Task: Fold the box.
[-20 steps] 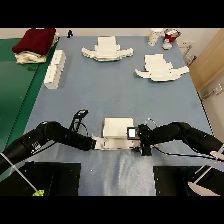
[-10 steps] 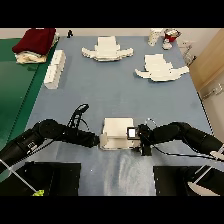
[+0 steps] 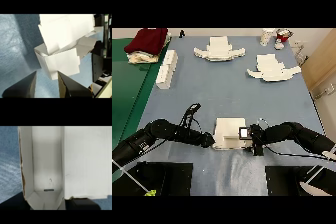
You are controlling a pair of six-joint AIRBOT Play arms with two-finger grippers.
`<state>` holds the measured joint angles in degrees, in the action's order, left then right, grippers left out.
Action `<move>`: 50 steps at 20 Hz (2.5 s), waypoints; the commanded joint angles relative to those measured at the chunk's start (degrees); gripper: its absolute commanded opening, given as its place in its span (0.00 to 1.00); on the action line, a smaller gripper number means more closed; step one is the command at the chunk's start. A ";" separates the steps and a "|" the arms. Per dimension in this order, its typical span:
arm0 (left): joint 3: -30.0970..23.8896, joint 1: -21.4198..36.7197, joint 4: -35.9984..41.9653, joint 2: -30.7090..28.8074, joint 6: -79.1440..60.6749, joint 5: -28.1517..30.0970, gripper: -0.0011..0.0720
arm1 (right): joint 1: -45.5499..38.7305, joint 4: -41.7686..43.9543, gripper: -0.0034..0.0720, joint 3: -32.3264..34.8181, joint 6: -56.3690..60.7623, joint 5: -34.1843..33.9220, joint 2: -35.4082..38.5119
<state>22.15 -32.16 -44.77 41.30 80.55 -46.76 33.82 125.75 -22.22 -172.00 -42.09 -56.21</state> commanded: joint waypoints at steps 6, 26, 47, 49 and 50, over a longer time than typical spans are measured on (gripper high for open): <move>0.35 -0.42 2.29 1.18 -0.22 2.45 0.57 | 0.00 0.02 0.72 -0.02 0.02 0.00 0.04; 18.49 -25.40 -33.68 18.82 51.30 -4.66 0.57 | 0.00 0.02 0.72 -0.02 0.02 0.00 0.04; 26.88 -29.66 -45.07 29.64 69.72 -12.87 0.57 | 0.00 0.00 0.72 -0.02 0.02 0.00 0.04; 26.88 -29.66 -45.11 29.81 70.44 -11.98 0.56 | 0.00 0.02 0.72 -0.02 0.02 0.00 0.04; 26.88 -29.66 -45.35 29.81 70.36 -11.26 0.57 | 0.00 0.02 0.72 -0.02 0.02 0.00 0.04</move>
<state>48.88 -61.58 -88.86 70.61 149.05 -58.89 33.82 125.75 -22.22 -171.98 -42.09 -56.21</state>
